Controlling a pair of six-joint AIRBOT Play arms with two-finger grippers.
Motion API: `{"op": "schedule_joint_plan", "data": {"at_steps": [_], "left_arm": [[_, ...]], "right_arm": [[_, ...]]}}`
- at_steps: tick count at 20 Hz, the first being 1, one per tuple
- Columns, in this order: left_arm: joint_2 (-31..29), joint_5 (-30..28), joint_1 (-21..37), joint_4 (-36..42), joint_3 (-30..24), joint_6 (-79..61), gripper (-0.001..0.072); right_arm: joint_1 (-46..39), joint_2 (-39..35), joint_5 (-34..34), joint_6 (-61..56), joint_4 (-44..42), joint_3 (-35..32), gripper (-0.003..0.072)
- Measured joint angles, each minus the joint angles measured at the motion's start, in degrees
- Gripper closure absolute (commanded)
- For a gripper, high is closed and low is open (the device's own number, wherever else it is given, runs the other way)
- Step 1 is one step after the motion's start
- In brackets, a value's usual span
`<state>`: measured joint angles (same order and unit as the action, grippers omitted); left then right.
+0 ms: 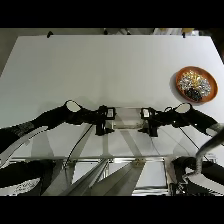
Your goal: Fold the box and place the chain.
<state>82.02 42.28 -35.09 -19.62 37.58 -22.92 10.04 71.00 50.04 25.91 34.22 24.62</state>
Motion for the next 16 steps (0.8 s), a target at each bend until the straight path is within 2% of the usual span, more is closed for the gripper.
{"op": "schedule_joint_plan", "data": {"at_steps": [16], "left_arm": [[1.46, -0.33, -0.61, 0.17, 0.00, -0.02, 0.0015]], "right_arm": [[0.00, 0.00, 0.11, 0.17, 0.07, 0.00, 0.0357]]}}
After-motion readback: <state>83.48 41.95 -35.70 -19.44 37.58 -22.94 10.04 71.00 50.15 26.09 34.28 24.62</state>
